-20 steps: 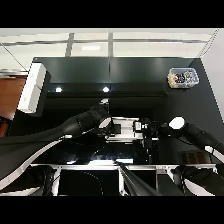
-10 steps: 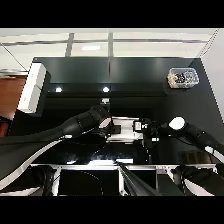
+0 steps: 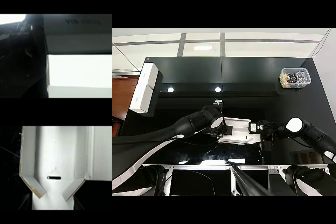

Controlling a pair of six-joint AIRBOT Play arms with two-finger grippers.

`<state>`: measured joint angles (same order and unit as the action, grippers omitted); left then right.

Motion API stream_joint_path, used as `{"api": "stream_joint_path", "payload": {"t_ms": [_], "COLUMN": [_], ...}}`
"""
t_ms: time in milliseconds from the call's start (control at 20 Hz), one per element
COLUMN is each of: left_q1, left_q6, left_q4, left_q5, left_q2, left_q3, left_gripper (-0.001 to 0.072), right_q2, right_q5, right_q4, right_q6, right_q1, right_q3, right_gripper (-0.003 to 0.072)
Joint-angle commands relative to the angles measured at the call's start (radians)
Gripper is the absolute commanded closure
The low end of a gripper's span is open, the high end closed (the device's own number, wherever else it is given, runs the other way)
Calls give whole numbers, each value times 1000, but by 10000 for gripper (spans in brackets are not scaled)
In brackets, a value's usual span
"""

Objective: Fold the box and place the chain.

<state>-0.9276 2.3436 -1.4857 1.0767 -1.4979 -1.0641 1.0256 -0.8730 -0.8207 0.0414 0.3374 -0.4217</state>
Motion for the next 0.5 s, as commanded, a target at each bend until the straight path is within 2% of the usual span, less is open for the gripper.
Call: {"api": "stream_joint_path", "payload": {"t_ms": [0,150,350,400,450], "left_q1": [1,1,1,1,1], "left_q6": [-6,-6,-6,-6,-6], "left_q4": [-2,3,3,2,2], "left_q5": [-3,-19,-16,-17,-17], "left_q2": [1,0,0,0,0], "left_q3": [-1,-1,-1,-1,-1], "left_gripper": [681,681,681,681,681], "right_q2": [-8,-8,-8,-8,-8], "right_q5": [-4,51,43,42,28], "right_q4": [-15,37,65,65,66], "right_q6": [-29,-26,-26,-26,-27], "right_q1": [-1,-1,-1,0,0], "right_q3": [-1,-1,-1,-1,-1], "right_gripper": [56,56,58,114,267]}}
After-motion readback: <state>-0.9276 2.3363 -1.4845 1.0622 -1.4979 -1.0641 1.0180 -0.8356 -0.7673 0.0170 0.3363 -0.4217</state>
